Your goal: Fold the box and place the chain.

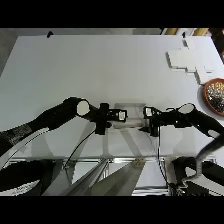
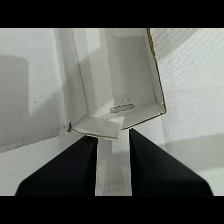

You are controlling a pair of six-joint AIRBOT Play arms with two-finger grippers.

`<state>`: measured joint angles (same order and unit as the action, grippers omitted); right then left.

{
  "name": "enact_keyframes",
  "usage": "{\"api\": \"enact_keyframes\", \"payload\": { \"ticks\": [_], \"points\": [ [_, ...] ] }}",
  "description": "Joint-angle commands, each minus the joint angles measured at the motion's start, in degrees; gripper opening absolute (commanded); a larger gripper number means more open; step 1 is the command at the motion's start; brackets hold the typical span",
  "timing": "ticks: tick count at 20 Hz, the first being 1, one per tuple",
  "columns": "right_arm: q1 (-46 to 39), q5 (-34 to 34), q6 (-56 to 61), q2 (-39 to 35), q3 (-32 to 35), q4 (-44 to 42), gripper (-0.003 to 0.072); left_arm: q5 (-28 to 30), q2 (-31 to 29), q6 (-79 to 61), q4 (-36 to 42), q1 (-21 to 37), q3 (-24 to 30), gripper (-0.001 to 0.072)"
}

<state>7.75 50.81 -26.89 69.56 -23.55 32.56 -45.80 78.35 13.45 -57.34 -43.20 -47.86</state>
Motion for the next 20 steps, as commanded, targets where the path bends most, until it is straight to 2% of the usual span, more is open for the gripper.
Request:
{"api": "enact_keyframes", "payload": {
  "ticks": [1, 4, 9, 11, 20],
  "points": [
    [0.00, 0.00, 0.00, -0.02, 0.00, -0.02, 0.0401, -0.37, 0.70, 0.07, 1.25, -0.09, 0.11, 0.0204],
    [0.00, 0.00, 0.00, -0.02, 0.00, -0.02, 0.0401, -0.68, 1.79, 0.04, 2.93, -0.37, 0.11, 0.0203],
    [0.00, -0.02, 0.00, -0.02, 0.00, 0.00, 0.0401, 3.91, 2.91, 0.02, 6.40, -1.55, 0.11, 0.0197],
    [0.00, 0.00, 0.02, -0.02, 0.00, -0.02, 0.0401, 4.44, 3.04, 0.00, 6.60, -1.55, 0.11, 0.0132],
    [0.00, 0.00, 0.00, -0.02, 0.00, 0.00, 0.0401, 6.54, 3.78, -4.37, 10.60, -3.04, 0.11, 0.0131]
  ]
}}
